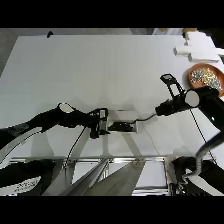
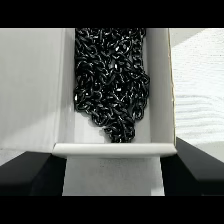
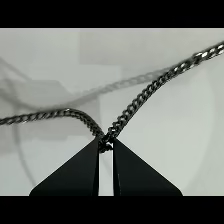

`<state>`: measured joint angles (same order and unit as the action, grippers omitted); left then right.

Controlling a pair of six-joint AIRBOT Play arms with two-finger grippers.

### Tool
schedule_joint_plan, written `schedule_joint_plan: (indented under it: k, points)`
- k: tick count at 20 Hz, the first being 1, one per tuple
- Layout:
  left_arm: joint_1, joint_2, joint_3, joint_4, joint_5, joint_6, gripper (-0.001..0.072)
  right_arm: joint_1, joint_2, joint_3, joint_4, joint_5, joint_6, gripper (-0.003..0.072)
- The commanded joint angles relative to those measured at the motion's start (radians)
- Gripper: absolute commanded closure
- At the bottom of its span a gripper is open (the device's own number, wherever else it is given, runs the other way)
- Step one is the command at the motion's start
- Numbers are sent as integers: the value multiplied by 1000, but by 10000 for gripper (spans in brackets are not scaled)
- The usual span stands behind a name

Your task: Fold the box and place the chain.

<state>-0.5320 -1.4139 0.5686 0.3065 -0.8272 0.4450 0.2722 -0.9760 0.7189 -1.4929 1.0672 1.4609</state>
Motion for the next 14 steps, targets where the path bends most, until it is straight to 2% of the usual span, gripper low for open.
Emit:
schedule_joint_plan:
  k: [1, 5, 10, 14]
  points:
    - [1, 0, 0, 0, 0, 0, 456, 90, 155, 0, 56, 73, -65, 675]
    - [0, 0, 0, 0, 0, 0, 456, 200, 250, 0, 281, 30, -83, 675]
    - [0, 0, 0, 0, 0, 0, 456, 279, 251, 0, 578, -142, -184, 675]
    - [0, 0, 0, 0, 0, 0, 456, 303, 240, -1, 672, -257, -253, 675]
